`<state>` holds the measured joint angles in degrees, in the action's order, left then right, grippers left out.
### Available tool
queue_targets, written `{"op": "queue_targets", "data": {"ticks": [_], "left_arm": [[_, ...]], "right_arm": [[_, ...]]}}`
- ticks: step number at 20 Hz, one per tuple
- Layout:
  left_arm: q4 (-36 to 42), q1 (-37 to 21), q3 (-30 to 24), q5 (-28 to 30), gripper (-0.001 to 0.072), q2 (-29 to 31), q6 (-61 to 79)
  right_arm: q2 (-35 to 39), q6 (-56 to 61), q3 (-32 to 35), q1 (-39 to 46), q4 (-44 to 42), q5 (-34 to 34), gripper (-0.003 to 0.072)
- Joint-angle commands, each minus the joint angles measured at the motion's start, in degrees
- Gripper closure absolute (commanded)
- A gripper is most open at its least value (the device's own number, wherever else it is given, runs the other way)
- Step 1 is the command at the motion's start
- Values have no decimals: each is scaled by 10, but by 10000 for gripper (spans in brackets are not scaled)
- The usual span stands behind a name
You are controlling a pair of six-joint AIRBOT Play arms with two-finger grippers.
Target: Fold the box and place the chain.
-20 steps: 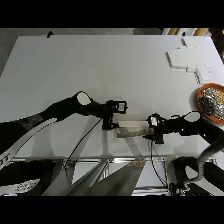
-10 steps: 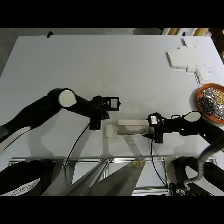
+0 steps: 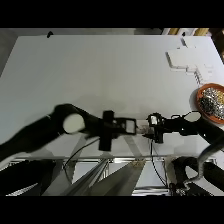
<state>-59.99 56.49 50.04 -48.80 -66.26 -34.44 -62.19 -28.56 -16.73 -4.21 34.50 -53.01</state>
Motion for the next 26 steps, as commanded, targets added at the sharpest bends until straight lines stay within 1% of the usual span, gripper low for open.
{"op": "queue_targets", "data": {"ticks": [1,5,8,11,15,17,18,19,20,22,23,24,26], "left_arm": [[-29,51,17,116,707,-59,-96],[-26,-8,92,119,707,-143,-111],[-26,-42,145,123,707,-183,-110],[-21,-65,151,119,707,-215,-110],[2,-65,151,123,704,-252,-110],[0,-66,151,113,703,-247,-110],[-17,-66,151,98,705,-234,-110],[-38,-66,151,68,708,-216,-111],[-61,-66,151,20,708,-193,-122],[-119,-62,151,-58,709,-158,-183],[-140,-60,151,-85,709,-147,-210],[-146,-57,151,-103,709,-139,-225],[-132,-52,148,-113,709,-135,-226]], "right_arm": [[0,0,0,0,0,0,285],[0,0,0,0,0,0,285],[0,0,0,0,0,0,285],[0,0,0,0,0,0,285],[0,0,0,0,0,0,285],[0,0,0,0,0,0,285],[0,0,0,0,0,0,285],[0,0,0,0,0,0,285],[0,0,0,0,0,0,285],[0,0,0,0,0,0,285],[0,0,0,0,0,0,285],[0,0,0,0,0,0,285],[1,0,0,0,0,0,285]]}}
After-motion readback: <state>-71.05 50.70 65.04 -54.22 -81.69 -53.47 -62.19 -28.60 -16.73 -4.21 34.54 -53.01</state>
